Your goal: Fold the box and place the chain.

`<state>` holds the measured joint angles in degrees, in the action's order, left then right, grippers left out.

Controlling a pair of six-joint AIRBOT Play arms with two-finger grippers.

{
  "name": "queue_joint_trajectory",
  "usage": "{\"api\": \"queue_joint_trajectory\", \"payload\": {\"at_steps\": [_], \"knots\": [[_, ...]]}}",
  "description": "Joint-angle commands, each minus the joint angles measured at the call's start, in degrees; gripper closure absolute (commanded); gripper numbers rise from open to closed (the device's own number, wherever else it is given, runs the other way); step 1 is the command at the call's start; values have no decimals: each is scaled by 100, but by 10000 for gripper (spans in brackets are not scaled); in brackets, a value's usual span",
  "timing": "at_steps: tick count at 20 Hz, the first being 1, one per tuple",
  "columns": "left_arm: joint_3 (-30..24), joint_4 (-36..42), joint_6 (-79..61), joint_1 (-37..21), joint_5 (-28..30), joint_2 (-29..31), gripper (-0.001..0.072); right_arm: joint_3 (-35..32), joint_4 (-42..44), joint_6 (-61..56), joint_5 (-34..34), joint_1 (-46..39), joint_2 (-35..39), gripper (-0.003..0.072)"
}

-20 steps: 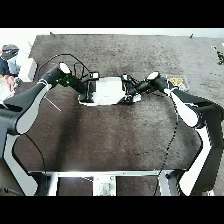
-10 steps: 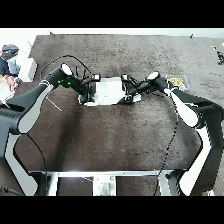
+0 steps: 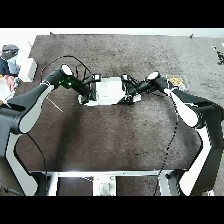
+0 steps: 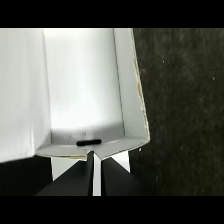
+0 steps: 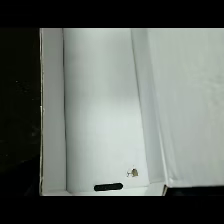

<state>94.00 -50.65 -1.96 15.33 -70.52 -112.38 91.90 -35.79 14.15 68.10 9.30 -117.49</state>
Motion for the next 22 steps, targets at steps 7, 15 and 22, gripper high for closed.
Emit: {"api": "queue_joint_trajectory", "payload": {"at_steps": [7,15,22], "knots": [[-2,741,-466,4,-37,-33,658,0,2,-2,2,2,-2,331],[-2,1086,-564,4,90,-192,656,0,2,-4,2,2,-2,331],[-2,966,-389,4,157,-225,395,-2,2,-4,2,4,-2,331]]}}
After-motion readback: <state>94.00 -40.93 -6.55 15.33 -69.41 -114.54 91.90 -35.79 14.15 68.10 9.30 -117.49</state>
